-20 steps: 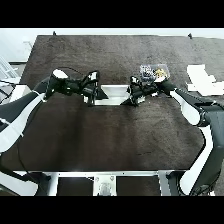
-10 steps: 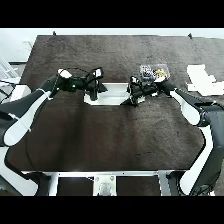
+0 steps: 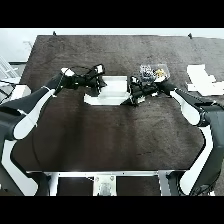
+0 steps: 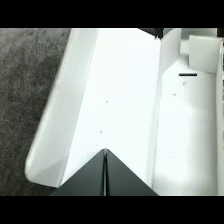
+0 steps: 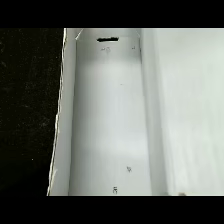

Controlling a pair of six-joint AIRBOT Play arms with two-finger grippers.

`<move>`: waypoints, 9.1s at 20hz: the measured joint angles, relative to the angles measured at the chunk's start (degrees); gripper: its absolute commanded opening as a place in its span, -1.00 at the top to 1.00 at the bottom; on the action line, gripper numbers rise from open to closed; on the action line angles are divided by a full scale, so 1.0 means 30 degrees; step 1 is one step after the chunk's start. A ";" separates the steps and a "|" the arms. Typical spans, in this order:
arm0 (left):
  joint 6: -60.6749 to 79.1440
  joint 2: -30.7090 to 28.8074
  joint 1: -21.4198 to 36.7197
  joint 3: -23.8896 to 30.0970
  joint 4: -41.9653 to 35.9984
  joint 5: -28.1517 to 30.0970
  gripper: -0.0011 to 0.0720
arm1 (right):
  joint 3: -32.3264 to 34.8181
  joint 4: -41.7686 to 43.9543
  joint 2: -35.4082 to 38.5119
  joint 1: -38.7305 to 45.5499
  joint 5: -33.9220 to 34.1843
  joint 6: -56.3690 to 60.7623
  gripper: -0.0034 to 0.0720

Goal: Fold the box and place the chain.

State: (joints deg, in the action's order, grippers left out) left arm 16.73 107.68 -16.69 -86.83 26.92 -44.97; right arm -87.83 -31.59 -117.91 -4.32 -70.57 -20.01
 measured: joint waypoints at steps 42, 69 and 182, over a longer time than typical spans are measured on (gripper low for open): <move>-0.7271 -0.0882 -0.0117 -0.0539 0.9202 -0.5377 -0.87 | 0.0029 0.0007 0.0000 0.0015 0.0007 -0.0007 -0.25; -0.7176 -0.0277 -0.0532 -0.0532 0.8648 -0.3752 0.18 | 0.0029 0.0015 0.0000 0.0015 0.0029 0.0000 -0.25; -2.1070 -0.1348 0.2616 0.4364 0.1632 -0.2375 0.49 | 0.0029 0.0000 0.0007 0.0007 0.0007 0.0000 -0.25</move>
State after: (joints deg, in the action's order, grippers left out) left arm -46.48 103.63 -8.84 -73.73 31.81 -52.10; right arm -87.74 -31.59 -117.89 -4.29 -70.54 -20.01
